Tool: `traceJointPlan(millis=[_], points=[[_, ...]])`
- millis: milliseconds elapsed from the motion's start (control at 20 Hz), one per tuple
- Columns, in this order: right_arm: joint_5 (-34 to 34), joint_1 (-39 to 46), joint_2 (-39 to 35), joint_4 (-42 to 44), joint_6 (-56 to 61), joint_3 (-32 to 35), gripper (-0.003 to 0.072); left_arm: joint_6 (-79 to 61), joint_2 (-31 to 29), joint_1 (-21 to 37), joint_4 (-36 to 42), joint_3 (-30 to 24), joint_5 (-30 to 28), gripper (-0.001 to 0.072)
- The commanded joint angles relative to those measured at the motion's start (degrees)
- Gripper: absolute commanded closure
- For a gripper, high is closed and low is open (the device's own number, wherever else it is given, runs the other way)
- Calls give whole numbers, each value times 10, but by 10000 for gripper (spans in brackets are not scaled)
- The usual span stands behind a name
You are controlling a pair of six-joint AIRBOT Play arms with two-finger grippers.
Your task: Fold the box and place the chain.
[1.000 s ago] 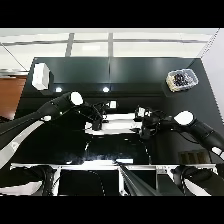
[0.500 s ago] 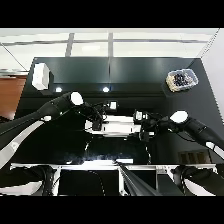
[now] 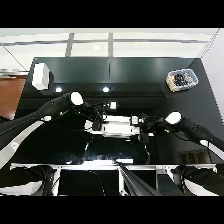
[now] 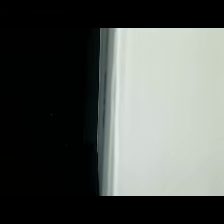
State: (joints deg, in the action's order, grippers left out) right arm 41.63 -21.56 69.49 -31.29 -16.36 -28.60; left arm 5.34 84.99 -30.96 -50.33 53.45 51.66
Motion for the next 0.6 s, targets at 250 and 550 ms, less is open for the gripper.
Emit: traceJointPlan(millis=[250,550], points=[[-17,-4,6,-8,9,0,54,0,0,0,0,0,0,680],[-19,-5,7,-9,11,0,208,0,0,0,0,0,-1,681]])
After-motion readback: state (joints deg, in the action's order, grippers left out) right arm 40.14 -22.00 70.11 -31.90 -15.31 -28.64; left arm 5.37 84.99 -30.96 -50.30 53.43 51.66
